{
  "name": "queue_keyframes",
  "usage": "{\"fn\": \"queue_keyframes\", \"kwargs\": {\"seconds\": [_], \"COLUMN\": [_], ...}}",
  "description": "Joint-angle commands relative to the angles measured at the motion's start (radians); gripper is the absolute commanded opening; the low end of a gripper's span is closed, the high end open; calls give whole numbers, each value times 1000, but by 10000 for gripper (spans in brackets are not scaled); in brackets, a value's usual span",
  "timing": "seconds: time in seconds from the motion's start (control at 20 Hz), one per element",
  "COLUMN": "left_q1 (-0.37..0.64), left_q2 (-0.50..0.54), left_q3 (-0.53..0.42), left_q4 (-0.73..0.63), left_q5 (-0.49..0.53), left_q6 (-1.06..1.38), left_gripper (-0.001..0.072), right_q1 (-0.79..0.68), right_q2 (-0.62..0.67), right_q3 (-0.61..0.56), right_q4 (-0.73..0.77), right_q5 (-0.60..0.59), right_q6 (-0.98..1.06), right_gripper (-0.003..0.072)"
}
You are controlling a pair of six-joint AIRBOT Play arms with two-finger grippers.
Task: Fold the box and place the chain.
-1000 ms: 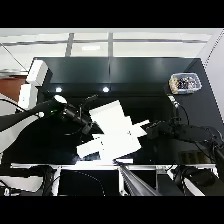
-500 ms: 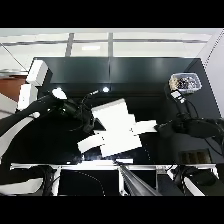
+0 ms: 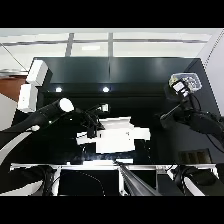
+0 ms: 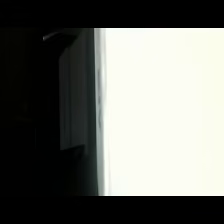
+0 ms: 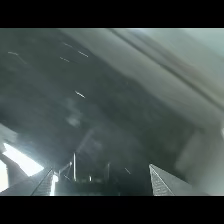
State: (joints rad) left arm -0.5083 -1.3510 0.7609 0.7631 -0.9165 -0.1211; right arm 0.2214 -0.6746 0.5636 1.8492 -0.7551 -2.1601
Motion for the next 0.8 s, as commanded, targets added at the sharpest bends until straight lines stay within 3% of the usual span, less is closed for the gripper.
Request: {"fn": "queue_keyframes", "kwargs": {"seconds": [0.0, 0.35, 0.6, 0.75], "left_q1": [-7, -6, -6, -6], "left_q2": [-52, -95, -95, -95], "left_q3": [-5, -5, -5, -5], "left_q4": [47, 67, 66, 66], "left_q5": [27, 28, 34, 34], "left_q6": [13, 13, 13, 13], "left_gripper": [23, 24, 24, 24], "right_q1": [-1, 50, 199, 265], "right_q2": [-3, -3, -14, -51], "right_q3": [-51, -161, -205, -205], "right_q4": [262, 309, 286, 287], "right_q5": [35, -53, 82, 79], "right_q6": [-318, -449, -494, -575], "right_gripper": [700, 700, 700, 700]}}
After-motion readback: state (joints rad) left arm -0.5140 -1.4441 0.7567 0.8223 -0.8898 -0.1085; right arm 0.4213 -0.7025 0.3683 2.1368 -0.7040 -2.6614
